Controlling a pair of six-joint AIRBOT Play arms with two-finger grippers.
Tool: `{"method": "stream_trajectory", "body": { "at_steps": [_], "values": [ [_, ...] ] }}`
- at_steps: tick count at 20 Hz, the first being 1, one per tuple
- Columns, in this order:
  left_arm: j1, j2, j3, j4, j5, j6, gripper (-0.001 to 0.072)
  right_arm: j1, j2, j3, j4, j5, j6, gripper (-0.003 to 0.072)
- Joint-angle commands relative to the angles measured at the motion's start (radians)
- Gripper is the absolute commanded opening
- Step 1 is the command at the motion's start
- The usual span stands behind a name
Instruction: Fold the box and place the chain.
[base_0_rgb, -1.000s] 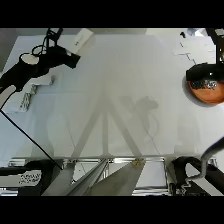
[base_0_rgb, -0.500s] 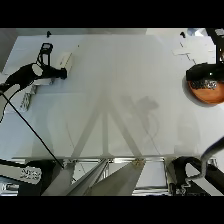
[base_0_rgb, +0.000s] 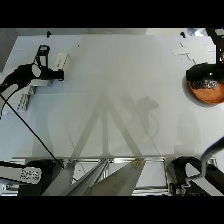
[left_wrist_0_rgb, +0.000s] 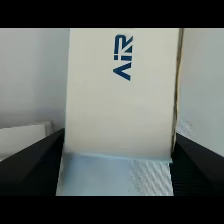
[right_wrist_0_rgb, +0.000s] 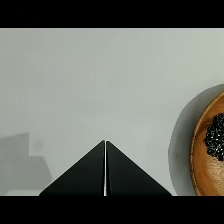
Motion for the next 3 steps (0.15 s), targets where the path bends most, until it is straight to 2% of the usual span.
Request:
{"method": "stream_trajectory", "body": {
  "at_steps": [1,3],
  "values": [
    [0.0,0.091,0.001,0.004,-0.023,0.03,0.0697,-0.001,0.001,0.001,0.0,0.0,0.0,0.0011],
    [-0.002,0.16,0.001,-0.007,-0.023,0.03,0.0696,-0.001,0.001,0.001,0.0,0.0,0.0,0.0011]
  ]
}}
